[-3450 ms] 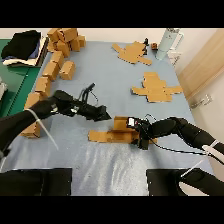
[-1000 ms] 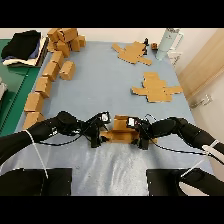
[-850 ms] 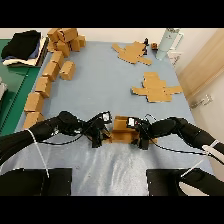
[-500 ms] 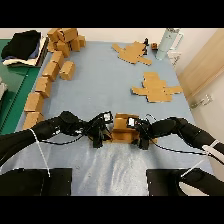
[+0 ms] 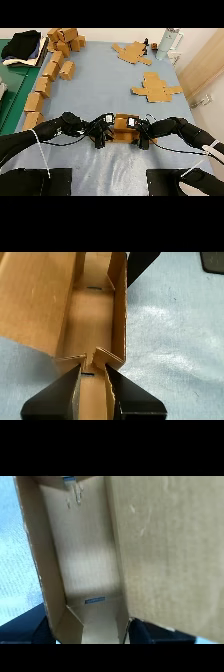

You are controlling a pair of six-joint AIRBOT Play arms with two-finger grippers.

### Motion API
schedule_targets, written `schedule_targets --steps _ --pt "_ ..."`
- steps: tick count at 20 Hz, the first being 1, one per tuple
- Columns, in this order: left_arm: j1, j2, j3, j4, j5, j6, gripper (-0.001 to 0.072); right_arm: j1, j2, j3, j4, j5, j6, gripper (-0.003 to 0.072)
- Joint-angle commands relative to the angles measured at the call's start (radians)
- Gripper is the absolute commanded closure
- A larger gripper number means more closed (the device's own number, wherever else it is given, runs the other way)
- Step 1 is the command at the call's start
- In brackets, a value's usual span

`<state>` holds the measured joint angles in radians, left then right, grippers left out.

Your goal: Fold the box.

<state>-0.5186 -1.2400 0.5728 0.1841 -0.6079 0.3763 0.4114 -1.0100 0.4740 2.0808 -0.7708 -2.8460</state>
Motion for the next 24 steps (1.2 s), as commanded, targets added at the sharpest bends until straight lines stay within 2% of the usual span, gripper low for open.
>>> schedule_targets --steps 1,8,9,10,19,20,24 --pt "-0.018 -0.001 0.0 -0.021 0.016 0.028 0.0481 0.0 0.0 0.0 0.001 0.001 0.001 0.0179" --pt "-0.018 -0.001 -0.003 -0.021 -0.008 0.055 0.0448 0.0 0.0 0.0 0.001 0.001 0.001 0.0179" --pt "-0.018 -0.001 -0.003 -0.021 -0.011 0.055 0.0269 0.0 0.0 0.0 0.001 0.001 0.001 0.018" --pt "-0.018 -0.001 -0.003 -0.021 -0.015 0.055 0.0123 0.0 0.0 0.0 0.001 0.001 0.001 0.018" --pt "-0.018 -0.001 -0.003 -0.021 -0.039 0.054 0.011 0.0 0.0 0.0 0.001 0.001 0.001 0.018" --pt "-0.018 -0.001 -0.003 -0.021 -0.038 0.054 0.0022 0.0 0.0 0.0 0.001 0.001 0.001 0.018" --pt "-0.018 -0.001 -0.003 -0.023 -0.038 0.053 0.0007 0.0 0.0 0.0 0.001 0.001 0.001 0.018"
